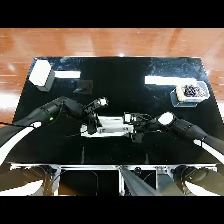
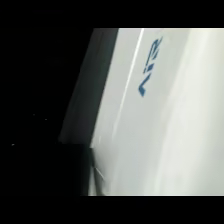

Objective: Fold the box and place the chain.

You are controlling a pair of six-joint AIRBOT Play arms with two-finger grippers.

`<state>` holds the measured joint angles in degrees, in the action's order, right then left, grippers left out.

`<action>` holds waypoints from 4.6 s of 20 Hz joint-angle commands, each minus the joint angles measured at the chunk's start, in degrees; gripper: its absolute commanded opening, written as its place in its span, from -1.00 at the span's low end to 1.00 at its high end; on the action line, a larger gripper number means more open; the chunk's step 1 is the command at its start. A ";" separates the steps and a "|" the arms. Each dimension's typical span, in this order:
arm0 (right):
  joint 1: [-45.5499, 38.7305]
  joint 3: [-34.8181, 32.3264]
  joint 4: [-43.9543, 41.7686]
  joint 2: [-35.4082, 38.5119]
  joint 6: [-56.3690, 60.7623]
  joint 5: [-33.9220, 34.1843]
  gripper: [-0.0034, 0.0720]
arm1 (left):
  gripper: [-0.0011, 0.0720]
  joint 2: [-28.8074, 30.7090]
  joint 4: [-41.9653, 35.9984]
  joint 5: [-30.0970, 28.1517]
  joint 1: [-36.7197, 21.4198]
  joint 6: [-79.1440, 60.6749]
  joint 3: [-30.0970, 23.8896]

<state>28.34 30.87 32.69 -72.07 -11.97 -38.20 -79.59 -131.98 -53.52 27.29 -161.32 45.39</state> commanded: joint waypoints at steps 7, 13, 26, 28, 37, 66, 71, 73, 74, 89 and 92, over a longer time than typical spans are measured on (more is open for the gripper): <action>-0.02 0.00 0.15 0.00 1.25 0.09 0.49 | 0.59 0.07 5.51 -3.91 -0.04 8.76 3.96; -0.02 0.00 0.15 0.00 1.27 1.11 0.50 | 0.44 0.07 20.22 -15.69 -0.96 26.45 8.72; -0.02 0.00 0.13 0.00 1.29 1.18 0.82 | -0.93 11.76 16.83 -19.21 -6.58 32.94 8.44; -0.02 0.00 0.15 0.00 1.49 1.18 0.87 | -0.93 15.87 13.73 -14.53 -6.58 32.72 6.23; -0.02 0.00 0.15 0.00 1.46 1.18 0.62 | -0.92 18.03 10.38 -14.75 -6.16 33.59 -7.30; -0.02 0.00 0.13 0.00 1.51 1.16 0.61 | -0.92 9.84 3.82 35.93 13.42 31.28 -7.34; -0.02 0.00 0.15 0.00 1.51 1.16 0.61 | -0.92 7.67 3.91 36.50 13.42 31.30 -7.30; -0.02 0.00 0.15 0.00 1.51 1.16 0.61 | -0.92 7.67 3.87 33.92 13.42 31.30 -7.30; -0.02 0.00 0.15 0.00 1.51 1.16 0.61 | -0.92 7.67 3.87 32.30 13.42 31.30 -7.30; -0.02 0.00 0.17 0.00 1.49 1.16 0.61 | -0.92 14.16 4.94 26.49 12.50 31.28 -5.62; -0.02 0.00 0.20 0.00 1.49 1.16 0.61 | -0.92 16.31 5.55 22.16 9.57 31.28 -5.62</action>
<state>28.34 30.89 32.82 -72.07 -10.50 -36.91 -65.17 -127.09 -28.05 38.87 -130.04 39.70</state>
